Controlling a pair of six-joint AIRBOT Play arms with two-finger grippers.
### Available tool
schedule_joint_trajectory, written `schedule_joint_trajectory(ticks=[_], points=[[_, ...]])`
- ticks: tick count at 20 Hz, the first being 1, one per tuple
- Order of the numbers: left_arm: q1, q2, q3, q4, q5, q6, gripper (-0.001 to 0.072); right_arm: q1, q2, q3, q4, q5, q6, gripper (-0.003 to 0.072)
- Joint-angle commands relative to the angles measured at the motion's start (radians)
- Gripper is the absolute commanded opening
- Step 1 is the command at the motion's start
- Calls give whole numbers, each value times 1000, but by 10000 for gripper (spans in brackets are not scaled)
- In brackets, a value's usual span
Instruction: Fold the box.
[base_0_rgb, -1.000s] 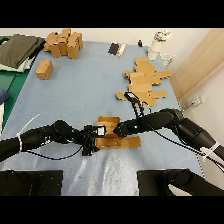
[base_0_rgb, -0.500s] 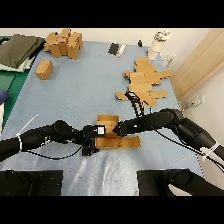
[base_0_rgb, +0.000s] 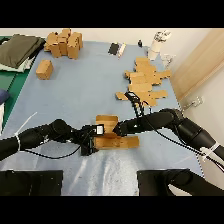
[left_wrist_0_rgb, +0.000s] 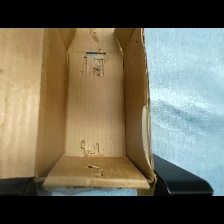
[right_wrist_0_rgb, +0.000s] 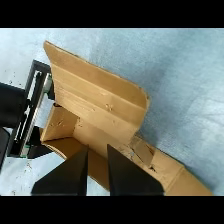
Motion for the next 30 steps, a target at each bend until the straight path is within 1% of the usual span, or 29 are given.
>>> schedule_joint_trajectory(ticks=[1, 4, 13, 14, 15, 16, 21, 22, 23, 24, 25, 27, 30], points=[[43, 3, 0, 59, -72, -43, 703, 0, -3, 0, 0, -1, 0, 183], [39, 3, 10, 60, -98, -42, 703, 0, -18, 0, 2, -1, 1, 183], [39, -9, 13, 63, -94, -37, 702, 0, -30, 0, 22, -1, 0, 184], [39, -9, 13, 62, -94, -37, 691, 0, -30, 0, 23, -1, 0, 183], [39, -9, 13, 59, -94, -39, 579, 0, -30, 0, 24, -1, 0, 183], [39, -9, 13, 59, -94, -38, 525, 0, -30, 0, 24, -1, 0, 184], [39, -9, 13, 60, -87, -39, 524, 2, -32, 0, 54, 2, -5, 179], [39, -10, 13, 60, -87, -39, 524, 8, -34, 0, 61, 10, -10, 141], [39, -11, 13, 60, -87, -38, 525, 18, -41, 0, 65, 30, -12, 139], [39, -16, 13, 60, -88, -37, 525, 29, -55, 2, 74, 59, -16, 59], [39, -20, 14, 62, -90, -38, 524, 36, -77, 5, 85, 95, -39, 2], [39, -20, 14, 62, -90, -38, 525, 38, -139, 22, 91, 150, -54, 2], [39, -20, 14, 62, -90, -38, 525, 47, -254, 61, 89, 156, -66, 1]])
